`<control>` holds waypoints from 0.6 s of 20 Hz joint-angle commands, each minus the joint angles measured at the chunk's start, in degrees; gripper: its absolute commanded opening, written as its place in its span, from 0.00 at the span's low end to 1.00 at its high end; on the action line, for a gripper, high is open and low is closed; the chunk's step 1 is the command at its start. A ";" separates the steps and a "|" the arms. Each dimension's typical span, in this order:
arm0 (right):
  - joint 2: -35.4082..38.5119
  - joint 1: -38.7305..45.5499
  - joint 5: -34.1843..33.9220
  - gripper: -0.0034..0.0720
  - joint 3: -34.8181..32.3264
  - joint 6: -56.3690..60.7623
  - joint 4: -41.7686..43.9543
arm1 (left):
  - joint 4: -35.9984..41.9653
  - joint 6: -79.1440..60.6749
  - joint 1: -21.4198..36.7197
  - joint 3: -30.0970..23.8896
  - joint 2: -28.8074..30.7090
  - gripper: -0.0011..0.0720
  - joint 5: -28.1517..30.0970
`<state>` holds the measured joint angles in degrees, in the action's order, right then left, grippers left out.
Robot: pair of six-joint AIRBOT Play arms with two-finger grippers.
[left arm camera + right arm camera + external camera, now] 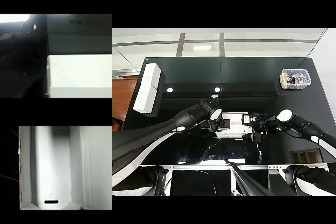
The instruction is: Fold the box and place the chain.
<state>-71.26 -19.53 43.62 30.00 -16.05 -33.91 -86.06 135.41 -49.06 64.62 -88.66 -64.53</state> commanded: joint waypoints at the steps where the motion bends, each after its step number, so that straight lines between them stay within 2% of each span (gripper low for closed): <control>1: -0.02 -0.04 0.31 0.22 -0.02 -0.04 -0.02 | 0.17 -0.22 -0.17 0.04 -0.76 0.04 -0.17; 4: -0.02 -0.02 0.81 0.23 -0.02 -0.02 -0.02 | -0.02 -0.20 -0.17 0.04 -0.76 0.04 -0.09; 5: 0.00 -0.02 0.76 0.27 -0.02 0.28 0.00 | -0.02 -0.20 -0.17 0.04 -0.76 0.04 -0.11; 6: 0.00 -0.02 0.48 0.61 -0.02 1.25 0.11 | 0.00 -0.20 -0.17 0.04 -0.76 0.04 -0.13; 7: 0.07 0.00 -0.42 0.87 0.00 2.34 0.24 | -0.02 -0.20 -0.17 0.04 -0.76 0.04 -0.13; 12: 6.73 0.13 1.22 0.87 0.07 9.70 -8.11 | -0.13 -0.20 -0.15 1.05 -0.74 0.04 -0.96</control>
